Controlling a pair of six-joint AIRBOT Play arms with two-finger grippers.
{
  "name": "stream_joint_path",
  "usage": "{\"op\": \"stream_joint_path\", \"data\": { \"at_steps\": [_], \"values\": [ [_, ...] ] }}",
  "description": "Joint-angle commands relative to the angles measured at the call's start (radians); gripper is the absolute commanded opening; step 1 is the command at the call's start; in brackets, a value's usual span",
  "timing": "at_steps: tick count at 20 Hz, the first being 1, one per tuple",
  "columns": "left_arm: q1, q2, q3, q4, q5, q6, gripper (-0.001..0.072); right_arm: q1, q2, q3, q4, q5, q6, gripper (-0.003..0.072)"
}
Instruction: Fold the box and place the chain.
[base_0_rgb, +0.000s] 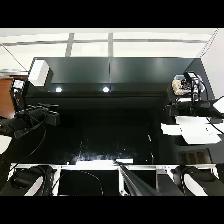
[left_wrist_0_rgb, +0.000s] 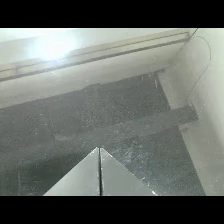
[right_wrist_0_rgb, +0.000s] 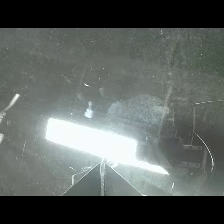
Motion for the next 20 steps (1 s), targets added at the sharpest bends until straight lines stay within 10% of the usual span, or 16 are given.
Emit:
{"op": "stream_joint_path", "data": {
  "at_steps": [1, 13, 17, 19, 20],
  "values": [
    [0.000, 0.000, 0.000, 0.000, 0.000, 0.000, 0.0029, 0.000, -0.001, 0.000, 0.000, 0.000, 0.000, 0.0047],
    [0.000, 0.000, 0.000, -0.026, 0.013, 0.000, 0.0030, 0.002, -0.001, 0.000, 0.009, -0.062, 0.000, 0.0046],
    [0.000, -0.016, 0.000, -0.054, 0.284, 0.000, 0.0032, 0.002, -0.001, 0.000, 0.108, -0.297, 0.001, 0.0064],
    [0.000, -0.051, 0.000, -0.054, 0.466, 0.000, 0.0037, 0.002, -0.001, 0.000, 0.113, -0.386, 0.005, 0.0720],
    [-0.003, -0.066, 0.002, -0.074, 0.519, -0.001, 0.0275, -0.005, -0.001, 0.003, 0.107, -0.420, 0.011, 0.0716]
  ]
}}
